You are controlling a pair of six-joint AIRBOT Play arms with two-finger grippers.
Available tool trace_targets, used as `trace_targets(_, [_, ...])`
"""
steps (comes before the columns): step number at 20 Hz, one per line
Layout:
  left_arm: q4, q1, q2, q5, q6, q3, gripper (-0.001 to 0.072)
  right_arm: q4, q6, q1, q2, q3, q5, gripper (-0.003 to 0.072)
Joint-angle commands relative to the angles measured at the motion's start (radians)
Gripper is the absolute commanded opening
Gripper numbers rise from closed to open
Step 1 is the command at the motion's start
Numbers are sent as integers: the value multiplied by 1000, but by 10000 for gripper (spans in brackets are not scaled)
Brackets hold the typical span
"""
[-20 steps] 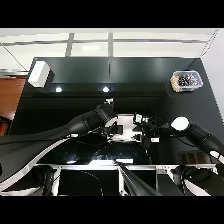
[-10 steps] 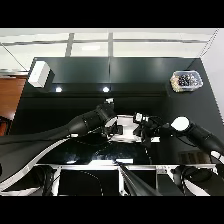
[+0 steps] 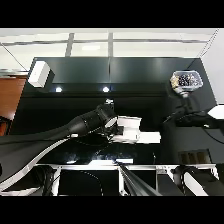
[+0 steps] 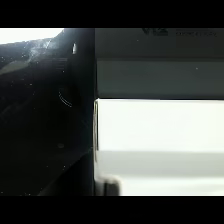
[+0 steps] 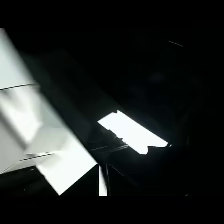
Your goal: Fold the box and place the chain.
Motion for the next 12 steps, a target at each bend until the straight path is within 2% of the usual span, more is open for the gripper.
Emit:
trace_targets(1, [0,0,0,0,-1,0,27,-71,387,-235,6,-5,45,16])
trace_targets(5, [1,0,0,-1,-1,0,27,-87,556,-228,-31,-97,38,15])
trace_targets(8, [1,0,0,-1,-1,0,27,-77,561,-163,-98,-161,56,16])
trace_targets(12, [1,0,0,0,-1,0,27,34,512,-24,-173,-177,82,16])
